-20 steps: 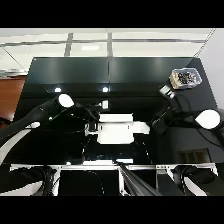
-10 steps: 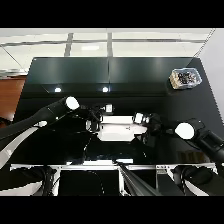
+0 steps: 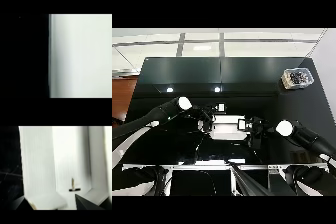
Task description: Fold the box and place the chain.
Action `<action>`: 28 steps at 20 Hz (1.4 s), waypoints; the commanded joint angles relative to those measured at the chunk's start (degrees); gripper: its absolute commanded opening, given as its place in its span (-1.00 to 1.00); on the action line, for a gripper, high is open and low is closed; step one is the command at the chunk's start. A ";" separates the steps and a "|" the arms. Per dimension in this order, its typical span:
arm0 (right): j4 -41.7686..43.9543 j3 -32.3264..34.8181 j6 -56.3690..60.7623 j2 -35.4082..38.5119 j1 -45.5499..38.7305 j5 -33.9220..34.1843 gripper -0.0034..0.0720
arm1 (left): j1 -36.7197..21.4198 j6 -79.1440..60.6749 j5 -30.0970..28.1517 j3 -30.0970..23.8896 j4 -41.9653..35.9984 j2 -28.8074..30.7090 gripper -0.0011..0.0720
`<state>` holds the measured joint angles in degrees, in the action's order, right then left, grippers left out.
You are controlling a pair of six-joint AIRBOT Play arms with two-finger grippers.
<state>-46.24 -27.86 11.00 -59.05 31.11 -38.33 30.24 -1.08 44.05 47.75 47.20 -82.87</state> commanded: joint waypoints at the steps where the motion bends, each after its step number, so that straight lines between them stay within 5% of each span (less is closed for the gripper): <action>1: 5.14 -0.94 -1.42 -0.31 0.90 5.57 0.98 | 0.04 0.09 0.09 -0.04 0.07 -0.04 -0.90; 5: -4.15 -4.59 -1.42 0.79 -0.81 4.00 0.98 | 0.02 0.07 0.09 -0.04 0.09 -0.04 -0.90; 17: 8.87 -5.07 -15.67 -4.02 -7.78 -3.80 0.98 | 0.04 0.04 0.04 -0.02 0.07 -0.04 -0.90; 28: 10.27 -5.09 -23.96 -13.20 -7.78 -2.14 0.98 | 0.02 0.07 -0.07 -0.04 0.07 -0.04 -0.90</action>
<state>-36.49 -32.91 -10.63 -70.89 23.38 -40.64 30.24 -1.08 44.03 47.72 47.33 -82.94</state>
